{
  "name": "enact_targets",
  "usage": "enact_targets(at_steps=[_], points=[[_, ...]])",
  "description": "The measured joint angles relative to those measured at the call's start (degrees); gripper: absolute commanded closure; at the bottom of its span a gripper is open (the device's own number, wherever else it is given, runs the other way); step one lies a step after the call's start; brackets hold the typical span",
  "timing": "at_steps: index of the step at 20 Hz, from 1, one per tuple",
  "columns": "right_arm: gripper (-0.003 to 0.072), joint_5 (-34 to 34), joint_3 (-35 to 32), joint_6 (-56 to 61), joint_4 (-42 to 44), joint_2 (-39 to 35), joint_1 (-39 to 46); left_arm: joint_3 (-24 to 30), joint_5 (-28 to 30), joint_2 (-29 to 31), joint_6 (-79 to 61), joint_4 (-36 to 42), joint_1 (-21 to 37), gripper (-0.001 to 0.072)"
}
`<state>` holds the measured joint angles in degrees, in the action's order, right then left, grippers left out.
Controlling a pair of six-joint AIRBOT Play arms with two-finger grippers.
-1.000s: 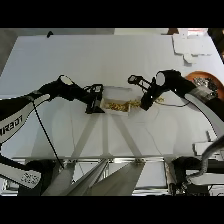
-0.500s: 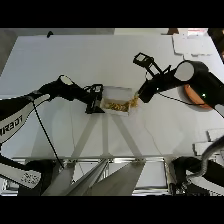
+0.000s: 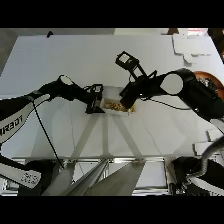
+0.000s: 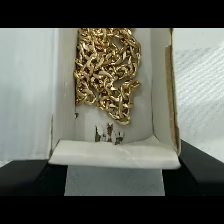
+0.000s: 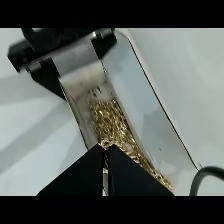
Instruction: Fold the box and place the chain.
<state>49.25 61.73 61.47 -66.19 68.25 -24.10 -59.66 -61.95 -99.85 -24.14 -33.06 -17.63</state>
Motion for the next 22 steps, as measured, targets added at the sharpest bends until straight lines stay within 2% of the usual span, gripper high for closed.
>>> enact_targets(at_steps=[7,11,12,14,18,22], points=[[0.0678,-6.58,0.0,2.6,0.24,1.14,-3.8,0.0,0.0,0.0,0.0,0.0,0.0,0.0334],[0.0675,-7.54,0.02,5.27,0.31,6.16,-4.22,0.0,0.0,0.0,0.02,0.0,0.0,0.0334],[0.065,-7.41,0.02,6.27,0.17,7.67,-4.26,0.0,0.0,0.0,0.02,0.02,0.0,0.0334],[0.0426,-6.64,0.0,7.54,-0.33,10.19,-4.33,0.0,0.02,0.0,0.02,0.0,0.0,0.0334],[0.0408,-5.22,0.04,8.48,-1.29,11.41,-4.33,0.0,0.02,0.0,0.02,0.0,0.0,0.0334],[0.0408,-1.84,0.15,8.57,-5.27,7.72,-4.33,0.0,0.02,0.0,0.02,0.0,0.0,0.0334]])
